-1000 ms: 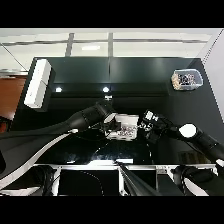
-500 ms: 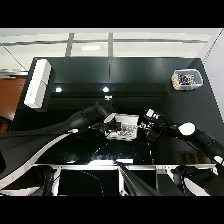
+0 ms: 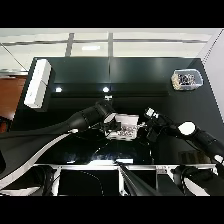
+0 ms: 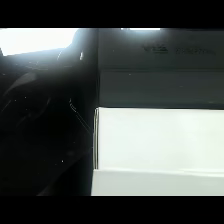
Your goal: Fold the box and place the chain.
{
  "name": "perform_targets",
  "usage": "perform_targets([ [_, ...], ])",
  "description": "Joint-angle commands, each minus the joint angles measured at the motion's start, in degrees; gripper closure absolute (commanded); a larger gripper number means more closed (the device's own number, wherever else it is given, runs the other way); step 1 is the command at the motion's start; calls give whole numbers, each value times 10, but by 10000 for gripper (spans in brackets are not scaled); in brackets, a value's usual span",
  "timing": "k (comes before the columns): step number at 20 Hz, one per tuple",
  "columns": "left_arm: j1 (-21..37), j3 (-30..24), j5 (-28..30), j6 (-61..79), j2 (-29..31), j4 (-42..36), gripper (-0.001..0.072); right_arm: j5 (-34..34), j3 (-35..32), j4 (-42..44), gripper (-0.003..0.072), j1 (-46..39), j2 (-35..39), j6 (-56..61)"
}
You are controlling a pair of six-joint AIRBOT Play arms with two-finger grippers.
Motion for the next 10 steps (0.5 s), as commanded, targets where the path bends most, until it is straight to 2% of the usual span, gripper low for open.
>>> perform_targets([
  [1,0,0,0,0,0,0,680,59,34,-50,657,-1,17,109],
  [5,0,0,0,0,0,0,680,226,130,-165,646,-17,49,242],
  [10,0,0,0,0,0,0,680,338,249,-166,646,-31,125,310],
])
